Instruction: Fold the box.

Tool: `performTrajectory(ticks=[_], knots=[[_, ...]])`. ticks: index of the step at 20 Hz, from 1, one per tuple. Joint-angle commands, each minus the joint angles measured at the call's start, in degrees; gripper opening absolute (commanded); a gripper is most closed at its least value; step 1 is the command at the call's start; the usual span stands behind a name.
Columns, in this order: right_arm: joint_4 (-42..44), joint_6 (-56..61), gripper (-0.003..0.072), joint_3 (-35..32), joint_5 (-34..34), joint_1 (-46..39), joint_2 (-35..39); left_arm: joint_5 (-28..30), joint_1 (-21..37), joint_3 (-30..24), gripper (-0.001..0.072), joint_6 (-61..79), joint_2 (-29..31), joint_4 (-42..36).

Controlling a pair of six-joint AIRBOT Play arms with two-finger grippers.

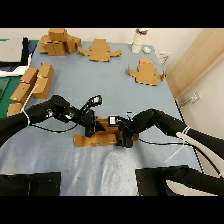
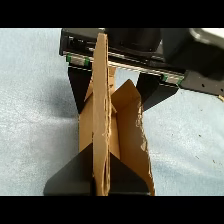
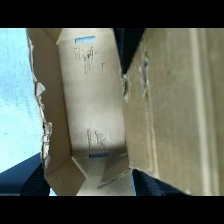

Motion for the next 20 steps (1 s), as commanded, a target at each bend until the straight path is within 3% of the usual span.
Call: performTrajectory(ticks=[1, 8, 9, 10, 11, 20], knots=[[0.0, 0.0, 0.0697, 0.0, 1.7, 0.5, 0.0, 0.0, 0.0, 0.0, 0.0012, 0.0, 0.0, 0.0], [-0.1, 0.0, 0.0695, 0.0, 3.2, 2.0, -2.5, 0.0, 0.0, 0.0, 0.0012, 0.0, 0.0, 0.0], [-0.6, 0.0, 0.0669, 0.0, 3.2, 2.0, -2.5, 0.0, 0.0, 0.0, 0.0012, 0.0, 0.0, 0.0], [-1.1, 0.0, 0.0527, 0.0, 3.2, 2.0, -2.4, 0.0, 0.0, 0.0, 0.0012, 0.0, 0.0, 0.0], [-1.6, 0.0, 0.0467, 0.0, 3.2, 2.0, -2.5, 0.0, 0.0, 0.0, 0.0012, 0.0, 0.0, 0.0], [-2.3, 0.0, 0.0472, 0.0, 2.8, 2.0, -2.4, 0.0, 0.0, 0.0, 0.0012, 0.0, 0.0, 0.0]])
